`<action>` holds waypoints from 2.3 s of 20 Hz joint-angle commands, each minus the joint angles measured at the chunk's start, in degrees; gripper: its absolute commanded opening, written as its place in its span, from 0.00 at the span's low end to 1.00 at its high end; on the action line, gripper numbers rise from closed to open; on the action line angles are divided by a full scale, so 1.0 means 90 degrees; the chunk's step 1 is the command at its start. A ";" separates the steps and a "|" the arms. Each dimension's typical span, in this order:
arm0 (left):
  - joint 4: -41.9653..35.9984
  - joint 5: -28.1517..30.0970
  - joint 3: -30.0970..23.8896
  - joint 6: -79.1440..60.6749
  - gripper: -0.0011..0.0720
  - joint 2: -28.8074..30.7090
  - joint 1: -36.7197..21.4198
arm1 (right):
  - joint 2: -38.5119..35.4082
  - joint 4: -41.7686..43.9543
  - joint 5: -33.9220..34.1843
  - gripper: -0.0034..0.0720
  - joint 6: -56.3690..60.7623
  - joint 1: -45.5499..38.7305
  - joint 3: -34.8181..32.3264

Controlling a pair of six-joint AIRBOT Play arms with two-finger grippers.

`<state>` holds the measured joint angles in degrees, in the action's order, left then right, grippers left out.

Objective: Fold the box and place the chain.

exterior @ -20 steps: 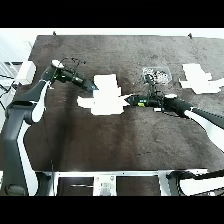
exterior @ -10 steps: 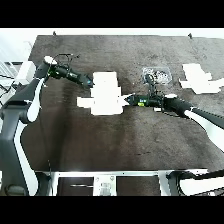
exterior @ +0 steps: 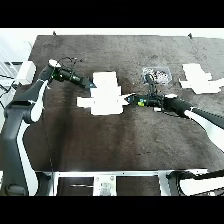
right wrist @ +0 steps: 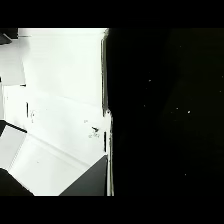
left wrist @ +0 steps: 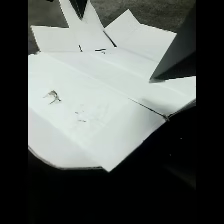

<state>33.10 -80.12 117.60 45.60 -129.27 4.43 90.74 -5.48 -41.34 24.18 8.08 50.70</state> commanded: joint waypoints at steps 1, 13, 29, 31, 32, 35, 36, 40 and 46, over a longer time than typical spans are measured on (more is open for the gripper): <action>-0.0175 -0.0061 0.0000 -0.0124 0.76 -0.0078 0.0034 | 0.0002 0.0068 -0.0002 0.05 -0.0100 -0.0005 0.0000; -0.0420 -0.0729 0.0000 -0.0457 0.49 -0.0112 0.0034 | 0.0002 0.0066 -0.0002 0.05 -0.0100 -0.0005 0.0000; -0.0877 -0.1460 0.0000 -0.2492 0.03 -0.0180 0.0034 | -0.0102 0.0114 -0.0034 0.47 -0.0097 -0.0270 0.0000; -0.0882 -0.1583 0.0000 -0.3007 0.03 -0.0119 0.0034 | -0.0289 0.0112 -0.0117 0.47 -0.0097 -0.0639 0.0000; -0.0877 -0.1583 -0.0002 -0.3164 0.03 -0.0058 0.0034 | -0.0401 0.0112 -0.0202 0.47 -0.0100 -0.0857 0.0000; -0.0882 -0.1234 -0.0546 -0.4002 0.03 0.0525 0.0034 | -0.0602 0.0117 -0.0554 0.47 -0.0095 -0.1396 0.0000; -0.0882 -0.1008 -0.0845 -0.4352 0.03 0.0794 0.0034 | -0.0614 0.0114 -0.0690 0.47 -0.0095 -0.1508 0.0000; -0.0974 -0.0121 -0.1960 -0.5518 0.03 0.1409 0.0036 | -0.0614 0.0255 -0.0828 0.47 -0.0078 -0.1566 0.0000; -0.1020 0.0894 -0.2679 -0.6552 0.03 0.1384 0.0338 | -0.0614 0.0323 -0.0811 0.47 -0.0270 -0.1571 -0.0002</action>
<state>24.01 -77.23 96.40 -8.16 -117.21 6.66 85.27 -2.81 -48.42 22.44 -5.85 50.70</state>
